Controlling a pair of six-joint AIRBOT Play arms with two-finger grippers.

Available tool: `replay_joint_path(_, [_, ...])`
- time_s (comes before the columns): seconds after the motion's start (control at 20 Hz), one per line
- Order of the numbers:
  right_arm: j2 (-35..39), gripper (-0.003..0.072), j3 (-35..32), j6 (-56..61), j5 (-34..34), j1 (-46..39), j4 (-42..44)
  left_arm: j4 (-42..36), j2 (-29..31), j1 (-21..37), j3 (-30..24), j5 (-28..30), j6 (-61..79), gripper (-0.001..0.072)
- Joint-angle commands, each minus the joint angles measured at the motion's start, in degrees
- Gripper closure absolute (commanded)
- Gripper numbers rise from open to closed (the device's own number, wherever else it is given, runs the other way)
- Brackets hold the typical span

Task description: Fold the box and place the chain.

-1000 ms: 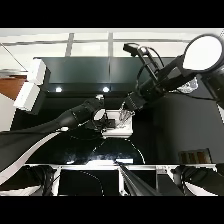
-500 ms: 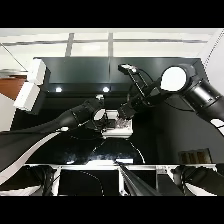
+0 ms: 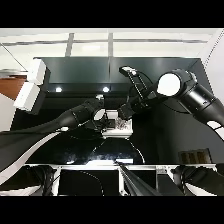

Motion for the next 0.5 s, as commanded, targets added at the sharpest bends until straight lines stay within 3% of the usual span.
replay_joint_path(0.0, [0.7, 0.0234, 0.0, 0.9, 2.9, -0.8, -1.3, 0.0, 0.0, 0.0, 0.0, 0.0, 0.0, 0.0677])
replay_joint_path(0.3, [11.5, 0.0234, 0.6, 0.8, 8.9, -12.5, -16.0, 0.0, 0.0, 0.0, 0.0, 0.0, 0.0, 0.0677])
replay_joint_path(0.45, [14.8, 0.0234, -2.4, 0.9, 6.1, -19.2, -19.8, 0.0, 0.0, 0.0, 0.0, 0.0, 0.0, 0.0677])
